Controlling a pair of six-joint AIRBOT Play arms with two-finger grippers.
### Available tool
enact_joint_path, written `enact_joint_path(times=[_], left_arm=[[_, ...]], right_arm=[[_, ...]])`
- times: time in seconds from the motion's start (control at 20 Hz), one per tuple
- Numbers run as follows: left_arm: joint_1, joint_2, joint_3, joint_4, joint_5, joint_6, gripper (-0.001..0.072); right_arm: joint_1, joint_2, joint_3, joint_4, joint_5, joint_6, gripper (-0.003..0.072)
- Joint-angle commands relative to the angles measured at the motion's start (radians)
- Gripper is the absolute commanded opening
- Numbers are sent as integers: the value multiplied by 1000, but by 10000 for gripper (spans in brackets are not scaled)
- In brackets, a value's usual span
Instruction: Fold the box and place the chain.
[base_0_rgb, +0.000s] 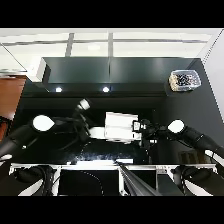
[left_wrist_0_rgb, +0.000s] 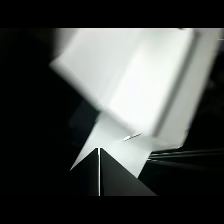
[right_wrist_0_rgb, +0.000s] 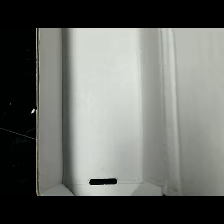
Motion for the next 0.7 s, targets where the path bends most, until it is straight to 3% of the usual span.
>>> enact_joint_path(times=[0.0,0.05,0.15,0.3,0.65], left_arm=[[279,70,0,220,-189,-779,25],[364,61,-1,231,-268,-894,26],[495,42,-3,246,-375,-900,26],[590,-7,-43,222,-378,-947,27],[466,-262,-83,-113,-371,-684,26]], right_arm=[[0,0,0,-1,2,-1,538],[0,0,0,-1,2,-1,538],[0,0,0,-1,2,-1,538],[0,0,0,-1,3,-1,537],[0,0,0,-1,3,-1,538]])
